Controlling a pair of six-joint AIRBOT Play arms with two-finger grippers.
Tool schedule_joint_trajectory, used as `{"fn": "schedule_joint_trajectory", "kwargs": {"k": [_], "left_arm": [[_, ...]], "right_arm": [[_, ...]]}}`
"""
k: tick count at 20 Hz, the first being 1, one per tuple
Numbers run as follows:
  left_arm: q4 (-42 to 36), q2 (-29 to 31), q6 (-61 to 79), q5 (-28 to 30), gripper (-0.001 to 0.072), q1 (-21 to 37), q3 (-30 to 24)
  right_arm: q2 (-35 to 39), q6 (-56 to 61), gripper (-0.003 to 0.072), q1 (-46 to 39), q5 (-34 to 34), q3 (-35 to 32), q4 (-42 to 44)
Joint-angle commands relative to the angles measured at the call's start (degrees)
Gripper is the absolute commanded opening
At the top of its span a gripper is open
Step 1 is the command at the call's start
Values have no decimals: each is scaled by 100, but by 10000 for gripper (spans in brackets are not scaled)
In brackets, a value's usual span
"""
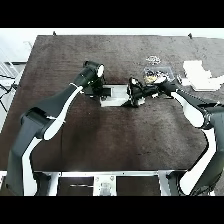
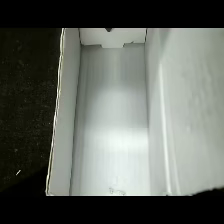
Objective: Fold the box and place the chain.
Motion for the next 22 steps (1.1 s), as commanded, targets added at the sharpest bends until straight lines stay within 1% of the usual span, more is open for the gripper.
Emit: {"fn": "schedule_joint_trajectory", "kwargs": {"k": [1, 5, 6, 7, 12, 13, 14, 17, 18, 19, 20, 22], "left_arm": [[68, -17, 2, -11, 351, -4, 22], [68, -44, -105, 0, 349, -4, 20], [68, -74, -105, -22, 268, -2, 22], [63, -118, -107, -31, 247, -4, 20], [61, -208, -144, -55, 230, -39, 20], [74, -208, -144, -42, 199, -39, 20], [94, -208, -140, -42, 141, -39, 20], [105, -208, -138, -22, 136, -39, 39], [133, -205, -138, -24, 48, -39, 39], [138, -208, -129, -24, 46, -39, 39], [146, -205, -103, -31, 19, -39, 39], [146, -205, -92, -28, 18, -39, 39]], "right_arm": [[-2, 0, 568, -2, 2, -2, 0], [-2, -2, 568, -2, 2, -2, 0], [-2, -2, 568, -2, 2, -2, 0], [-2, 0, 568, -2, 2, -2, 0], [-2, 0, 568, -2, 2, -2, 0], [-2, -2, 568, -2, 2, -2, 0], [-2, 0, 568, -2, 2, -2, 0], [-2, 0, 568, -2, 2, -2, 0], [-2, 0, 568, -2, 2, -2, 0], [-2, -2, 568, -2, 2, -2, 0], [-2, 0, 568, -2, 2, -2, 0], [-2, -2, 568, -2, 2, -2, 0]]}}
